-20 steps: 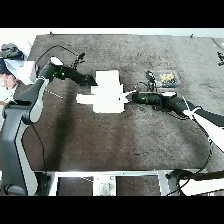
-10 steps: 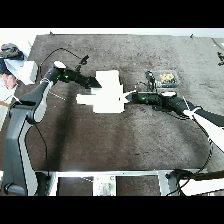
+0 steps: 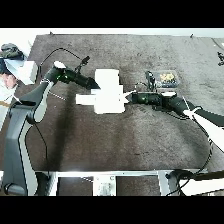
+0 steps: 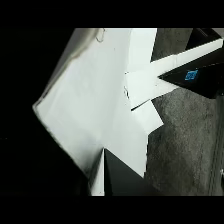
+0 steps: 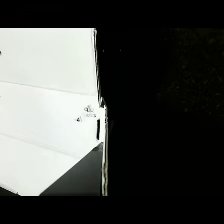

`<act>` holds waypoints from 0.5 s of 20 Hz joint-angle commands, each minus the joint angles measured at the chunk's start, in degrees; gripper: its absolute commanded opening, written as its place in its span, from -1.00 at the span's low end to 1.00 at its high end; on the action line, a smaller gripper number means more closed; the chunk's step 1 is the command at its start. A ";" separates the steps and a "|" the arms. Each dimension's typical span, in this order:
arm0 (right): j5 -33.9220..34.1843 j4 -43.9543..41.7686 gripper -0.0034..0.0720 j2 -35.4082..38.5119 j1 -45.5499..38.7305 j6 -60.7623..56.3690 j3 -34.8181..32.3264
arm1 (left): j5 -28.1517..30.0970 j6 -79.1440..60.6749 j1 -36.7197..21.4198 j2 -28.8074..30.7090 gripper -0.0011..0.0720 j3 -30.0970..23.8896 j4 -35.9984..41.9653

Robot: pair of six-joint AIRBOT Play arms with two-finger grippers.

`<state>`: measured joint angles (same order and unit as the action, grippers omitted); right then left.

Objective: Fold the box and place the chain.

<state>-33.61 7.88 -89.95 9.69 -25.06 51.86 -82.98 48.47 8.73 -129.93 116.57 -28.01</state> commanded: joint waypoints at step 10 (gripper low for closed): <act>-2.89 0.04 0.01 4.02 -8.66 -0.02 -0.02 | -3.23 -21.07 -0.02 0.13 -0.95 0.07 0.28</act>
<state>-34.92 7.92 -87.94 4.89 -25.06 51.86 -85.43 36.21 8.73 -129.91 116.57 -27.88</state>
